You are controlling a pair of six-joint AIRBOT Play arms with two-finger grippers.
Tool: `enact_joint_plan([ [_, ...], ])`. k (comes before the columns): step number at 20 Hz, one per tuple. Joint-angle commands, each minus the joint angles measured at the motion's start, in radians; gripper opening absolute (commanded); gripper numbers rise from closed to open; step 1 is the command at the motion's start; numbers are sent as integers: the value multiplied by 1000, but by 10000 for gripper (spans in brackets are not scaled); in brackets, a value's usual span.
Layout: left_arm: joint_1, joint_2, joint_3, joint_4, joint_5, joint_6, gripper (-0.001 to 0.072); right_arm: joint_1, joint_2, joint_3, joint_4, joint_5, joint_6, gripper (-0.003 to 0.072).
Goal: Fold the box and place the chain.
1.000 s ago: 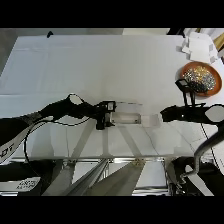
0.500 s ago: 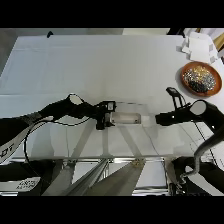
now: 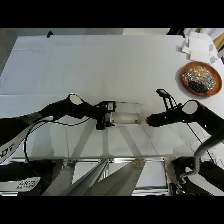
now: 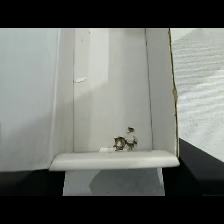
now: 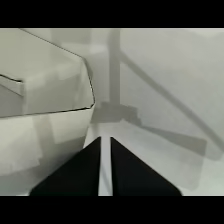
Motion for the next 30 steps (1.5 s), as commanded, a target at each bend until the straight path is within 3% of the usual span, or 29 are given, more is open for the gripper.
enact_joint_plan([
  [1,0,0,1,0,0,0,348,6,73,0,48,-9,-32,145],
  [2,0,0,1,0,0,0,348,6,95,0,58,-9,-32,182],
  [6,0,0,1,0,0,0,348,6,118,0,112,-3,-32,186],
  [14,0,0,1,0,0,0,348,8,118,0,120,32,-32,295],
  [20,0,0,1,0,0,0,348,103,82,2,96,-73,25,346],
  [30,0,0,1,0,0,0,348,236,-13,108,-138,-67,321,350],
])
